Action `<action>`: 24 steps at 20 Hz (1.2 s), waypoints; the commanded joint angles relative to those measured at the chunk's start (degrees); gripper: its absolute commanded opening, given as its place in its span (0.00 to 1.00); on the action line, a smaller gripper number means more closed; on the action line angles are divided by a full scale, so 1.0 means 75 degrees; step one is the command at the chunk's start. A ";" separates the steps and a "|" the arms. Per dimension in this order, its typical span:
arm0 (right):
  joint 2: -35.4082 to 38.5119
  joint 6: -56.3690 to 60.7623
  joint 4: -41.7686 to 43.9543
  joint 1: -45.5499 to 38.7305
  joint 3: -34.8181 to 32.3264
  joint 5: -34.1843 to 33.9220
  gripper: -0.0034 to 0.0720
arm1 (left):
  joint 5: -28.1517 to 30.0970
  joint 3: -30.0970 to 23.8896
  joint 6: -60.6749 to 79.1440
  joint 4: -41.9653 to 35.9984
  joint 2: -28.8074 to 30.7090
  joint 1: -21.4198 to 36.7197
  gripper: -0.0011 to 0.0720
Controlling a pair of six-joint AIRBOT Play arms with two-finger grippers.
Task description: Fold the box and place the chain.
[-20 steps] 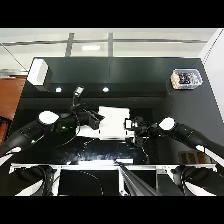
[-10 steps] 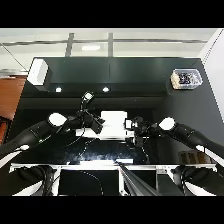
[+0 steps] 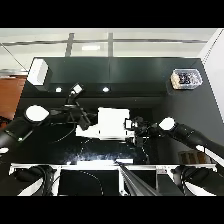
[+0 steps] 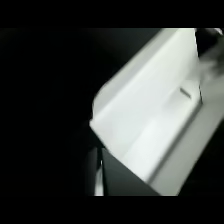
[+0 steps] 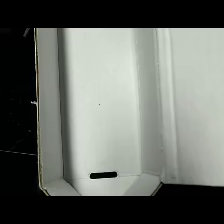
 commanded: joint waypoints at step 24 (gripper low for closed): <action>-0.0003 0.0003 0.0003 0.0006 0.0000 0.0003 0.53 | -0.0265 -0.0440 0.4672 0.0274 -0.1463 -0.0769 0.41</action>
